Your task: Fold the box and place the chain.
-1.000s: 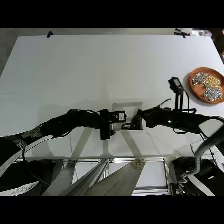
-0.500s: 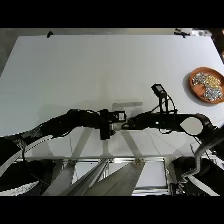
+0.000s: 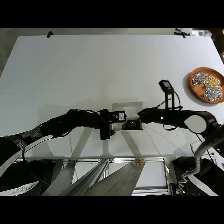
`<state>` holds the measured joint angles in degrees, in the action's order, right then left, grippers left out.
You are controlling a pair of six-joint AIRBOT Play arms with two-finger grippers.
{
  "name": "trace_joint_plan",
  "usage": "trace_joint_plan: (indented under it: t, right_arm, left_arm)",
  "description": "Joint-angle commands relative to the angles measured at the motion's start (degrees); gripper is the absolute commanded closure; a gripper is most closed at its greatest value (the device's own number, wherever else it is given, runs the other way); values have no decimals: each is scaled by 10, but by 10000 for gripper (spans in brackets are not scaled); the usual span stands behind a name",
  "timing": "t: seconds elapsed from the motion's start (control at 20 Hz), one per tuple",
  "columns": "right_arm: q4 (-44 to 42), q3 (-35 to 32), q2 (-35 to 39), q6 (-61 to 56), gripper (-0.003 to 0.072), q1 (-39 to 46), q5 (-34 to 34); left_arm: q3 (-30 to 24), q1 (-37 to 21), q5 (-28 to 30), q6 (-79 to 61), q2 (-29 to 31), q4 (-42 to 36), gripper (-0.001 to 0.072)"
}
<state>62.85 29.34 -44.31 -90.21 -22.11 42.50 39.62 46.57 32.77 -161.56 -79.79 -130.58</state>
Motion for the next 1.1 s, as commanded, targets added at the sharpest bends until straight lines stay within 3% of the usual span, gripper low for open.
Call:
trace_joint_plan:
  t: [0.0,0.15,0.25,0.3,0.6,0.75,0.85,1.05]
  right_arm:
    - [79,31,23,-4,488,102,85]
    - [166,35,3,-2,479,185,94]
    - [203,35,-48,3,311,210,89]
    - [211,35,-82,6,292,213,76]
    - [231,106,-242,6,297,186,42]
    - [236,136,-277,0,304,185,42]
    - [235,144,-294,0,356,185,38]
    - [235,144,-300,-6,356,185,28]
  left_arm:
    - [0,0,0,0,0,0,455]
    - [0,0,0,0,0,0,455]
    - [0,0,0,0,0,0,455]
    - [0,0,0,0,0,0,455]
    - [0,0,0,0,0,0,455]
    - [0,0,0,0,0,0,455]
    - [0,0,0,0,0,0,455]
    - [0,0,0,0,0,0,455]
